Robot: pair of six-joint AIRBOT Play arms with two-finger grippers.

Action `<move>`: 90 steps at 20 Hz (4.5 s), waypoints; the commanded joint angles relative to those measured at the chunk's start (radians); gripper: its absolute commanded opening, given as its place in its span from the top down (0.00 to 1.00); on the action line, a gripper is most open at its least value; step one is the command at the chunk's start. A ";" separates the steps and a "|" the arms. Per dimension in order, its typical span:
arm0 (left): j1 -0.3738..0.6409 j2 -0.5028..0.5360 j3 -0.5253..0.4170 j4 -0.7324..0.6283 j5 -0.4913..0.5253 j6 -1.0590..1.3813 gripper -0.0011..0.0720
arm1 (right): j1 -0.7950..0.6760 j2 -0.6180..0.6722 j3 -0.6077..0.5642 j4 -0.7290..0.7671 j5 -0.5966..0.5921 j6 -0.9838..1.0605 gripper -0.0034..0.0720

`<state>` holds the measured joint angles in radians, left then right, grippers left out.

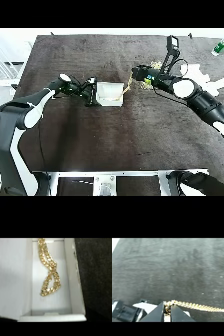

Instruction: Fold the box and place the chain.

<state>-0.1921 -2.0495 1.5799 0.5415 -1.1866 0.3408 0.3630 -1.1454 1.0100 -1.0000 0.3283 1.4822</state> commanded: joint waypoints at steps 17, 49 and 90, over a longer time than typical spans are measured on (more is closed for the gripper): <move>0.001 0.001 0.000 0.000 0.000 0.000 0.33 | 0.209 -0.201 0.044 0.041 -0.039 0.002 0.94; 0.001 0.001 0.000 0.000 0.000 0.000 0.33 | -0.213 -0.454 -0.001 0.018 -0.134 0.114 0.55; 0.001 0.001 0.000 -0.003 0.000 0.000 0.33 | 0.133 -0.097 0.121 0.009 0.113 -0.028 0.94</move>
<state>-0.1921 -2.0495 1.5799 0.5381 -1.1866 0.3408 0.4698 -1.2213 1.1309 -0.9916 0.4347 1.4544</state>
